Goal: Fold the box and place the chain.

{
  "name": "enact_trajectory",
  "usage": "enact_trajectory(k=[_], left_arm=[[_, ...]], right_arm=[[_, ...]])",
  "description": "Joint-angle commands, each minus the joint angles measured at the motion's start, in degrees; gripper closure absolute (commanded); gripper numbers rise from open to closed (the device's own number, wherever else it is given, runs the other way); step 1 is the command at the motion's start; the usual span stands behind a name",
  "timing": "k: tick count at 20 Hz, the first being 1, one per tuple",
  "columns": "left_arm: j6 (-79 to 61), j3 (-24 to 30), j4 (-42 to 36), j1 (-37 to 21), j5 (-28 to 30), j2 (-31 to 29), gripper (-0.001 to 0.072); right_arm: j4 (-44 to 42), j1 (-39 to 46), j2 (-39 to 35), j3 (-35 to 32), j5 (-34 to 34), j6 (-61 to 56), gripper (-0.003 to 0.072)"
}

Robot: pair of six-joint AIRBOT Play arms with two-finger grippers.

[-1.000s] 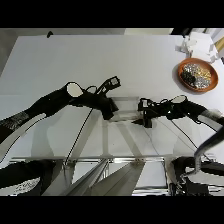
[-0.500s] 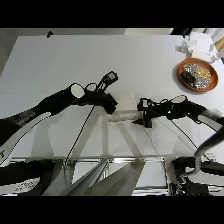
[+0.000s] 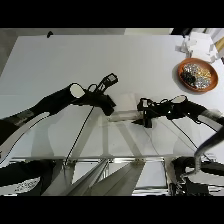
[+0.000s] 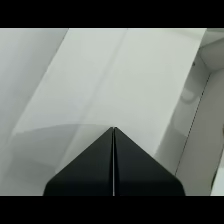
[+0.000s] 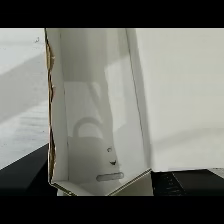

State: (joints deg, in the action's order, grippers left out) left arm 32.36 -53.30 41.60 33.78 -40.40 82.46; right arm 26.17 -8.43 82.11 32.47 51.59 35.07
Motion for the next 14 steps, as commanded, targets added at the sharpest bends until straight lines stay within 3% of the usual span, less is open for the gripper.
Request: enact_trajectory(k=[1,4,7,12,13,14], left_arm=[[0.07,0.00,11.04,-0.70,-4.11,-5.42,0.0707],[-0.04,0.00,24.48,-1.03,-14.75,-9.38,0.0703],[-5.01,0.02,27.32,-1.01,-22.77,-9.38,0.0703],[-19.06,2.86,18.14,-1.73,-22.36,-5.38,0.0698],[-20.11,3.39,18.01,-1.73,-21.57,-4.57,0.0682],[-20.85,3.78,18.23,-1.99,-20.13,-3.85,0.0600]], right_arm=[[-0.04,-0.07,-0.02,-0.02,0.04,-0.07,0.0272],[-0.04,-0.07,-0.04,-0.04,0.04,-0.07,0.0272],[-0.04,-0.07,-0.04,-0.04,0.04,-0.07,0.0272],[-0.07,-0.07,-0.04,-0.04,0.02,-0.07,0.0272],[-0.07,-0.07,-0.02,-0.04,0.04,-0.07,0.0272],[-0.04,-0.07,-0.04,-0.02,0.04,-0.07,0.0272]])
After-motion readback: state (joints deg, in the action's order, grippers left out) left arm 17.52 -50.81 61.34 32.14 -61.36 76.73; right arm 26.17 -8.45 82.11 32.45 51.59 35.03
